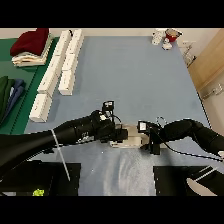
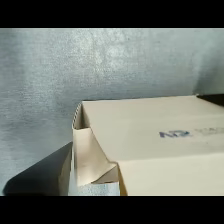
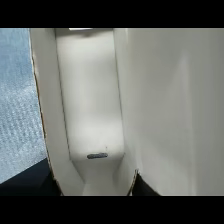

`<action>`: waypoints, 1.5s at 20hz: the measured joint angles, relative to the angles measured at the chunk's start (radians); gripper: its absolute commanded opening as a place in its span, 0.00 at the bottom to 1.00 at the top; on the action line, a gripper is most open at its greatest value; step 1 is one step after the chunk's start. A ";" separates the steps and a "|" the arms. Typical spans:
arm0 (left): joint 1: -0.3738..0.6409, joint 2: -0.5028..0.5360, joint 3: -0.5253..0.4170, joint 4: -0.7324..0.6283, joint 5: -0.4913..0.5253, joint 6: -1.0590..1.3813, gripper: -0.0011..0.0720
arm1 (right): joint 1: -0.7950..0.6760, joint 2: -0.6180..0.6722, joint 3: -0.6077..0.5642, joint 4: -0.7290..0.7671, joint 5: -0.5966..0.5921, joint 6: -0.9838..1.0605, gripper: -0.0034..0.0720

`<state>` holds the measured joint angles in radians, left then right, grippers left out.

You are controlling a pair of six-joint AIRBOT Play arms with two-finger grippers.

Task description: Fold the box.

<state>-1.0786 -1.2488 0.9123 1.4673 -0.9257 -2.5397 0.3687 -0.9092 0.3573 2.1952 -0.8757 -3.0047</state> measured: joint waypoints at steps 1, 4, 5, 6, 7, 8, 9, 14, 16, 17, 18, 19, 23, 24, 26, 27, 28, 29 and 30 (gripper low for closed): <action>-0.003 -0.021 0.021 0.011 -0.020 -0.015 0.57 | 0.000 0.000 0.000 0.000 0.000 0.000 0.77; -0.009 -0.078 0.075 0.031 -0.072 -0.045 0.57 | 0.000 0.000 0.000 0.000 0.000 0.000 0.77; -0.010 -0.092 0.086 0.034 -0.085 -0.050 0.57 | 0.000 0.000 0.000 0.000 0.000 0.000 0.77; -0.011 -0.104 0.094 0.037 -0.093 -0.055 0.57 | 0.000 0.000 0.000 0.000 0.000 0.000 0.77; -0.013 -0.113 0.099 0.037 -0.099 -0.058 0.57 | 0.000 0.000 0.000 0.000 0.000 0.000 0.77; -0.013 -0.120 0.104 0.035 -0.106 -0.062 0.47 | 0.000 0.000 0.000 0.000 0.000 0.000 0.77; -0.013 -0.126 0.106 0.031 -0.111 -0.064 0.30 | 0.000 0.000 0.000 0.000 0.000 0.000 0.77; -0.013 -0.139 0.112 0.000 -0.114 -0.070 0.30 | 0.000 0.000 0.000 0.000 0.000 0.000 0.77; -0.013 -0.140 0.113 -0.006 -0.108 -0.070 0.30 | 0.000 0.000 0.000 0.000 0.000 0.000 0.77; -0.013 -0.141 0.113 -0.008 -0.106 -0.071 0.29 | 0.000 0.000 0.000 0.000 0.000 0.000 0.77; -0.013 -0.142 0.113 -0.010 -0.104 -0.071 0.29 | 0.000 0.000 0.000 0.000 0.000 0.000 0.77; -0.013 -0.142 0.113 -0.011 -0.101 -0.071 0.29 | 0.000 0.000 0.000 0.000 0.000 0.000 0.77; -0.013 -0.148 0.113 -0.014 -0.095 -0.071 0.29 | 0.000 0.000 0.000 -0.001 0.000 0.000 0.77; -0.013 -0.153 0.113 -0.014 -0.093 -0.071 0.27 | 0.000 0.000 0.000 -0.001 0.000 0.000 0.77; -0.013 -0.163 0.113 -0.013 -0.101 -0.070 0.03 | 0.000 0.000 0.000 -0.002 0.000 0.000 0.77; -0.013 -0.166 0.113 -0.009 -0.106 -0.065 0.03 | 0.000 0.000 0.000 -0.003 0.000 0.000 0.77; -0.014 -0.167 0.114 -0.006 -0.107 -0.067 0.03 | 0.000 0.000 0.000 -0.003 0.000 0.000 0.77; -0.016 -0.170 0.115 -0.002 -0.109 -0.069 0.03 | 0.000 0.000 0.000 -0.003 0.000 0.000 0.77; -0.017 -0.171 0.115 0.003 -0.111 -0.071 0.03 | 0.000 0.000 0.000 -0.002 0.000 0.000 0.77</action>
